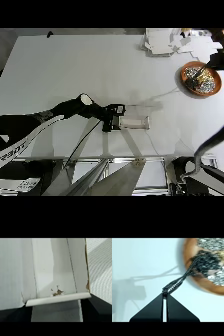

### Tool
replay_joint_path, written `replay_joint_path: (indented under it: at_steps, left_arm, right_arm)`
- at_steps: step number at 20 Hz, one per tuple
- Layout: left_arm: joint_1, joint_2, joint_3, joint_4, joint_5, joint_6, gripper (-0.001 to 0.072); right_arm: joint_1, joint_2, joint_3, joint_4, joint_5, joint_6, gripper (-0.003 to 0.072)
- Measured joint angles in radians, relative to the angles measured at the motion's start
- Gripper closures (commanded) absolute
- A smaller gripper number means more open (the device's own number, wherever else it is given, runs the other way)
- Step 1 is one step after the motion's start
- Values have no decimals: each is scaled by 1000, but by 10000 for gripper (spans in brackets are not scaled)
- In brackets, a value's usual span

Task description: Fold the box and place the chain.

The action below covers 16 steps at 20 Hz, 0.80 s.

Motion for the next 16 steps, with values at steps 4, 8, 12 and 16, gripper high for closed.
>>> replay_joint_path:
  at_steps: [4, 8, 12, 16]
  left_arm:
    - [0, 0, 0, 0, 0, 0, 622]
    - [0, 0, 0, 0, 0, 0, 622]
    - [0, 0, 0, 0, 0, 0, 622]
    - [0, 0, 0, 0, 0, 0, 622]
  right_arm:
    - [64, 118, 0, 82, 106, 30, 670]
    - [188, 209, -5, 109, 181, 49, 670]
    - [316, 301, -71, 119, 207, 56, 670]
    - [414, 400, -201, 128, 189, 59, 669]
